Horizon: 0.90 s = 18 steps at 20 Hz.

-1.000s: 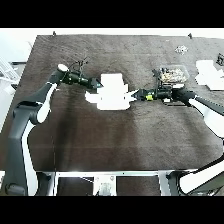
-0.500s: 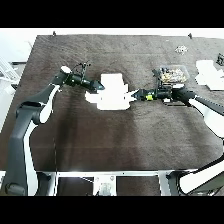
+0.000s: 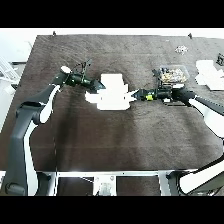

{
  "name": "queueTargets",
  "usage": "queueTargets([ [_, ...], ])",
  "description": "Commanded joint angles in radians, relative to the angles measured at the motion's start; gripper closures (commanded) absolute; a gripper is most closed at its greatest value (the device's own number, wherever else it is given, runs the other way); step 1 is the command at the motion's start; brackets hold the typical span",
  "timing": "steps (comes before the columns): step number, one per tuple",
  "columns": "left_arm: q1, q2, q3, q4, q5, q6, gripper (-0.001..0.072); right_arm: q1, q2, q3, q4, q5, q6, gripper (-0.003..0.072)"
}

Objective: Fold the box and place the chain.

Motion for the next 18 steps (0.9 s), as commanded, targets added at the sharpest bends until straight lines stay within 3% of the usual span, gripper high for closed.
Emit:
queueTargets([
  [1,0.0,0.0,0.0,-0.006,-0.005,0.008,0.0348,0.0,-0.001,0.001,0.0,0.0,-0.014,0.0681],
  [5,0.0,-0.005,0.0,-0.011,-0.015,0.017,0.0352,0.0,-0.001,0.001,0.0,0.0,-0.014,0.0681],
  [6,0.0,-0.008,0.001,-0.011,-0.016,0.018,0.0433,0.0,-0.001,0.001,0.0,0.0,-0.014,0.0681],
  [18,0.0,-0.016,0.0,-0.066,-0.02,0.063,0.0537,0.0,-0.001,0.001,0.0,0.0,-0.015,0.0681],
])
